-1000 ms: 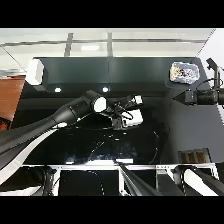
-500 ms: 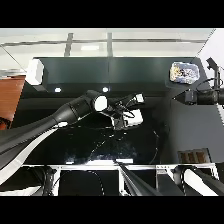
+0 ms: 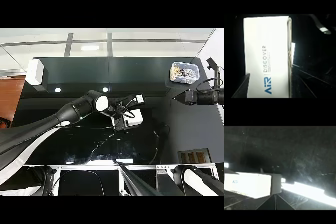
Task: Fold the box and place the chain.
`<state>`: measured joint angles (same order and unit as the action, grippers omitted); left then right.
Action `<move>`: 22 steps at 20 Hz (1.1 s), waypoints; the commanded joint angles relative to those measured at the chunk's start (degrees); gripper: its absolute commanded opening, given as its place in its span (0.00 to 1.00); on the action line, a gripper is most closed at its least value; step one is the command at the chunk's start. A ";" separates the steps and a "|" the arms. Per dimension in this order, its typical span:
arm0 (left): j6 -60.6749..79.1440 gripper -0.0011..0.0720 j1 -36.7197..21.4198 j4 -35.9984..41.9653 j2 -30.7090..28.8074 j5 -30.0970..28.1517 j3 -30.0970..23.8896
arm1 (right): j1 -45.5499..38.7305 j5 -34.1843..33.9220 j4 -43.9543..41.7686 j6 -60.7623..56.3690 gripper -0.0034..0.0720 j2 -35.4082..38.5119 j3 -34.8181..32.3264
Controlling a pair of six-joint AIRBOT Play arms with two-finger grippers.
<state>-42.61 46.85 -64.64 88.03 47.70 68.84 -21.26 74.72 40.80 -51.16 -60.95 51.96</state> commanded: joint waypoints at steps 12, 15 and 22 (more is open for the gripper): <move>1.97 0.99 0.11 -2.67 0.63 -1.42 1.84 | -0.02 0.02 -0.02 -0.02 0.06 0.00 -0.02; 1.97 0.99 0.28 -2.84 0.70 -1.31 1.84 | -0.02 0.02 -0.02 -0.02 0.06 0.00 -0.02; -0.11 0.99 0.22 -1.99 0.70 0.83 1.84 | -0.02 0.02 -0.02 -0.02 0.06 0.02 -0.02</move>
